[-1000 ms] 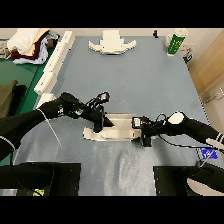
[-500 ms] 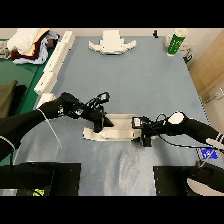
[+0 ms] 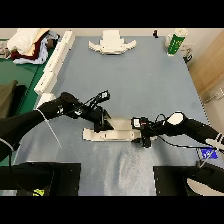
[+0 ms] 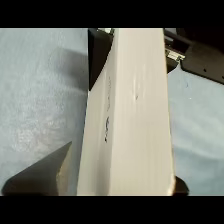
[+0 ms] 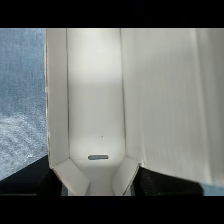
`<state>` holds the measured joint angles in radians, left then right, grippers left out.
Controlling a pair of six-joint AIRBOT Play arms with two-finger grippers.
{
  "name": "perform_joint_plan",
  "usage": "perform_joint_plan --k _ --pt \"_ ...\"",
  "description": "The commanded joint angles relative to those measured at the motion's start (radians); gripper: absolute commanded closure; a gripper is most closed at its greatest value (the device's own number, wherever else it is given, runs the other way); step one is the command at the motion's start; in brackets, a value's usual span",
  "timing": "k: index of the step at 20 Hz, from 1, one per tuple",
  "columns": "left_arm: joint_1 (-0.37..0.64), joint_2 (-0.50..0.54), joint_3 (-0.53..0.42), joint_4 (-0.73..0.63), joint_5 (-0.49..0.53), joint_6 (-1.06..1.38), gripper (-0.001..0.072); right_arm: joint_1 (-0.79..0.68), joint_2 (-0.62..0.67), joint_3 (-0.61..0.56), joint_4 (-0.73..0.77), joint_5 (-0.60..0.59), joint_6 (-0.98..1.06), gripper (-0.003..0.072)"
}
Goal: Fold the box.
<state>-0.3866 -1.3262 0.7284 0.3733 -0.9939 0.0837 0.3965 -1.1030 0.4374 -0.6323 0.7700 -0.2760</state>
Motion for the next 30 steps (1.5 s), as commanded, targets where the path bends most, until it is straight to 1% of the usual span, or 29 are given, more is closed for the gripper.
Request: perform_joint_plan --k 1,3,4,5,6,7,8,9,11,12,13,14,15,18,21,23,25,27,30 --pt "0.034 0.074 0.001 0.170 -0.041 -0.289 0.0276 -0.001 0.001 0.000 0.000 -0.004 0.002 0.0150" --pt "0.077 0.170 0.004 0.328 -0.116 -0.488 0.0278 -0.001 0.001 0.000 0.000 -0.004 0.002 0.0150" --pt "0.098 0.224 0.008 0.382 -0.173 -0.581 0.0298 -0.001 0.001 0.000 0.000 -0.004 0.002 0.0150" --pt "0.116 0.273 0.008 0.398 -0.228 -0.686 0.0508 -0.001 0.001 0.000 0.000 -0.004 0.002 0.0150" --pt "0.119 0.317 0.007 0.392 -0.283 -0.783 0.0696 -0.001 0.001 0.000 0.000 -0.004 0.002 0.0150" --pt "0.105 0.346 0.003 0.386 -0.301 -0.869 0.0696 -0.001 0.001 0.000 0.000 -0.004 0.002 0.0150" --pt "0.069 0.365 -0.001 0.381 -0.294 -0.974 0.0697 -0.001 0.001 0.000 0.000 -0.004 0.002 0.0150" --pt "0.019 0.367 -0.001 0.368 -0.256 -1.035 0.0696 -0.001 0.001 0.000 0.000 -0.003 0.002 0.0150" --pt "-0.081 0.344 0.014 0.271 -0.084 -1.067 0.0696 -0.001 0.001 0.000 0.000 -0.004 0.002 0.0150" --pt "-0.105 0.317 0.040 0.229 0.020 -1.072 0.0696 -0.001 0.001 0.000 0.000 -0.004 0.002 0.0150" --pt "-0.105 0.282 0.073 0.197 0.088 -1.083 0.0696 -0.001 0.001 0.000 0.000 -0.004 0.002 0.0150" --pt "-0.095 0.239 0.108 0.194 0.139 -1.145 0.0696 -0.001 0.001 0.000 0.000 -0.004 0.002 0.0150" --pt "-0.079 0.193 0.134 0.195 0.156 -1.202 0.0696 -0.001 0.001 0.000 0.000 -0.003 0.002 0.0150" --pt "-0.045 0.047 0.146 0.194 0.129 -1.237 0.0696 -0.001 0.001 0.000 0.000 -0.004 0.002 0.0150" --pt "-0.049 -0.100 0.146 0.175 0.057 -1.236 0.0696 -0.001 0.001 0.000 0.000 -0.004 0.002 0.0150" --pt "-0.062 -0.158 0.146 0.161 0.031 -1.229 0.0696 -0.001 0.001 0.000 0.000 -0.004 0.003 0.0150" --pt "-0.070 -0.171 0.146 0.148 0.036 -1.216 0.0696 -0.001 0.001 0.000 0.000 -0.004 0.002 0.0150" --pt "-0.066 -0.161 0.161 0.134 0.027 -1.184 0.0696 -0.001 0.001 0.000 0.000 -0.004 0.002 0.0150" --pt "-0.035 -0.092 0.211 0.153 -0.021 -1.111 0.0697 -0.001 0.001 0.000 0.000 -0.004 0.002 0.0150"
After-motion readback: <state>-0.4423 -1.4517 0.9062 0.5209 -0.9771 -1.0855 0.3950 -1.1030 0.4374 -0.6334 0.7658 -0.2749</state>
